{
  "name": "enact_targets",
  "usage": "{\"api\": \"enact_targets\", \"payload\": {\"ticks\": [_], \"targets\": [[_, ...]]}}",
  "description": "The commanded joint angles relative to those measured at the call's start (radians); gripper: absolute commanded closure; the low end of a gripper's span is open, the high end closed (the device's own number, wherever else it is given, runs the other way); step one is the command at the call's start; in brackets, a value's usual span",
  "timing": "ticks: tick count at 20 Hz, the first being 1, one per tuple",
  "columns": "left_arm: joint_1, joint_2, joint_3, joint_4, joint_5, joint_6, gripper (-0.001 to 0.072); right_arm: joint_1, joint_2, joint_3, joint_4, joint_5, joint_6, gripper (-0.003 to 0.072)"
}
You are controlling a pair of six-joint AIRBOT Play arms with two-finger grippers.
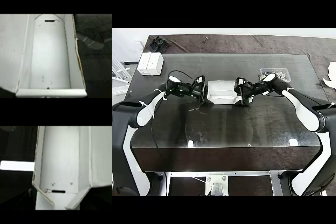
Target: Fold the box and place the chain.
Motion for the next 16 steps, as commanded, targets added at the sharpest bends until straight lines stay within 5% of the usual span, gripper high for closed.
{"api": "enact_targets", "payload": {"ticks": [1, 7, 8, 9, 10, 13, 16], "targets": [[0.001, 0.0, 0.001, 0.003, -0.008, -0.002, 0.028, -0.041, 0.05, 0.001, -0.114, -0.003, 0.089, -0.0034], [0.001, 0.0, 0.001, 0.003, -0.008, -0.002, 0.0279, -0.135, 0.175, 0.0, -0.061, 0.122, 0.202, -0.0029], [0.001, 0.0, 0.001, 0.003, -0.008, -0.002, 0.0279, -0.136, 0.187, 0.001, -0.018, 0.161, 0.213, 0.0045], [0.001, 0.0, 0.001, 0.003, -0.008, -0.002, 0.0279, -0.132, 0.193, 0.001, 0.029, 0.209, 0.212, 0.0285], [0.001, 0.0, 0.001, 0.003, -0.008, -0.004, 0.0279, -0.124, 0.193, 0.0, 0.09, 0.269, 0.214, 0.0678], [0.001, 0.0, 0.001, 0.003, -0.008, -0.004, 0.0279, -0.079, 0.192, 0.0, 0.206, 0.285, 0.22, 0.0676], [0.001, 0.0, 0.001, 0.003, -0.008, -0.005, 0.028, -0.022, 0.185, 0.001, 0.222, 0.155, 0.22, 0.0677]]}}
